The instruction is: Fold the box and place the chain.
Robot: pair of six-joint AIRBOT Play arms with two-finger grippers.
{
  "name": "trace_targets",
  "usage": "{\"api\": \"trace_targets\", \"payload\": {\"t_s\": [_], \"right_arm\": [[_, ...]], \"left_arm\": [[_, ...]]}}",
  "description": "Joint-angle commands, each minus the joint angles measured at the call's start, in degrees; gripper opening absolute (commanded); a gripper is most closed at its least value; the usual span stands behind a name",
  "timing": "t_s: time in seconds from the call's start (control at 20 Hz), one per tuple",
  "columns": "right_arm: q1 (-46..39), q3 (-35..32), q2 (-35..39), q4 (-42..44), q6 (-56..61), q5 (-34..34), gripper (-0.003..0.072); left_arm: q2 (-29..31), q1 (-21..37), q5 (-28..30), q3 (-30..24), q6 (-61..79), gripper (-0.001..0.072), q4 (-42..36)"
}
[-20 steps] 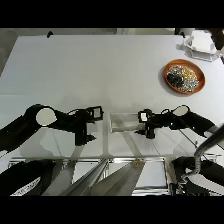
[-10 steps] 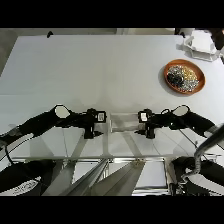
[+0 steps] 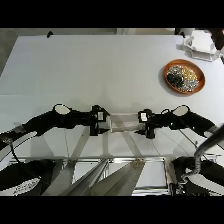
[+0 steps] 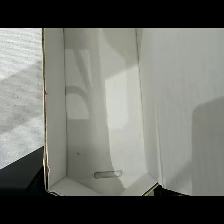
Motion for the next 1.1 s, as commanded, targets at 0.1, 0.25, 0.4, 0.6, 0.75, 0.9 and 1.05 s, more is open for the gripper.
{"api": "trace_targets", "payload": {"t_s": [0.1, 0.25, 0.4, 0.6, 0.75, 0.9, 1.05], "right_arm": [[0.0, 0.0, 0.0, 0.0, 0.0, 0.0, 0.0416], [0.0, 0.0, 0.0, 0.0, 0.0, 0.0, 0.0416], [0.0, 0.0, 0.0, 0.0, 0.0, 0.0, 0.0416], [0.0, 0.0, 0.0, 0.0, 0.0, 0.0, 0.0416], [0.0, 0.0, 0.0, 0.0, 0.0, 0.0, 0.0416], [0.0, 0.0, 0.0, 0.0, 0.0, 0.0, 0.0416], [0.0, 0.0, 0.0, 0.0, 0.0, 0.0, 0.0416]], "left_arm": [[-0.1, 0.0, -1.7, 0.1, 1.7, 0.0704, 2.2], [-0.3, 0.0, -1.7, 0.1, 1.7, 0.0704, 2.6], [-2.0, -1.3, -2.6, 0.1, 1.7, 0.0703, 2.6], [-4.0, -3.2, -0.9, 0.1, 1.0, 0.0701, -0.1], [-4.0, -3.2, 0.0, 0.1, 0.0, 0.0701, -4.0], [-4.0, -4.0, -1.7, 0.1, 0.0, 0.0701, -5.4], [-4.2, -3.9, -1.4, 0.1, -0.2, 0.07, -7.0]]}}
